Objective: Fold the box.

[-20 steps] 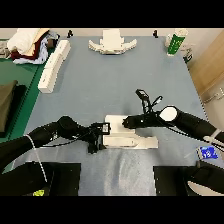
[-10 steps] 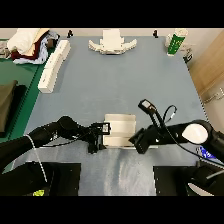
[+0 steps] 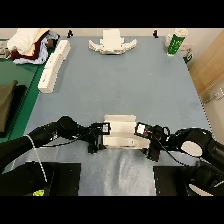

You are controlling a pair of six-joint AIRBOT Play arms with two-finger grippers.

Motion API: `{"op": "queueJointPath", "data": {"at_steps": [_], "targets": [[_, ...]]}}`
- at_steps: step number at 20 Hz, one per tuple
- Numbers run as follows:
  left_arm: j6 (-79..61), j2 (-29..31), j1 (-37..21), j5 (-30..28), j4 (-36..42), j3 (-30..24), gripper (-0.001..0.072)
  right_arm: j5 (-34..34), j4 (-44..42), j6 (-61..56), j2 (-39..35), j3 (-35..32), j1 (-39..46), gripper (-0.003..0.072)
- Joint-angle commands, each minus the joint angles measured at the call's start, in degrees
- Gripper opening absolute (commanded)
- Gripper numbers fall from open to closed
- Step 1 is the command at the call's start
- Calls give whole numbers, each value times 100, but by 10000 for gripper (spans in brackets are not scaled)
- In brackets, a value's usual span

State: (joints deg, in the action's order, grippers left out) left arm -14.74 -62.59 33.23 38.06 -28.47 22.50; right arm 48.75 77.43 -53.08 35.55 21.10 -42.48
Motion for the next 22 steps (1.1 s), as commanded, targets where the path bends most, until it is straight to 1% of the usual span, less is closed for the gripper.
{"op": "queueJointPath", "data": {"at_steps": [1,3,5,6,7,8,10,12,15,16,17,18,19,22], "targets": [[0,4,0,-2,0,0,511,-673,216,485,306,-103,-13,646],[0,4,0,-2,0,0,511,-997,203,581,505,-101,-15,645],[0,4,0,-2,0,0,511,-1139,-144,772,595,-98,-15,636],[0,4,0,-2,0,0,511,-1113,-483,885,595,-101,-15,556],[0,4,0,-2,0,0,511,-1108,-737,999,592,-101,-15,442],[0,4,0,-2,0,0,511,-1134,-907,1119,595,-101,-15,422],[0,4,0,-2,0,0,511,-1226,-1259,1443,640,-101,-15,419],[0,4,0,-2,0,0,511,-1266,-1502,1574,730,-98,-15,277],[0,4,0,-2,0,0,511,-1419,-1644,1797,885,-98,-15,277],[0,4,0,-2,0,0,511,-1488,-1641,1823,916,-98,-15,293],[0,4,0,-2,0,0,511,-1526,-1644,1823,942,-98,-15,391],[0,4,0,-2,0,0,511,-1528,-1648,1823,968,-98,-15,558],[0,4,0,-2,0,0,511,-1523,-1646,1821,988,-101,-15,625],[0,4,0,-2,0,0,511,-1499,-1639,1821,984,-98,-13,625]]}}
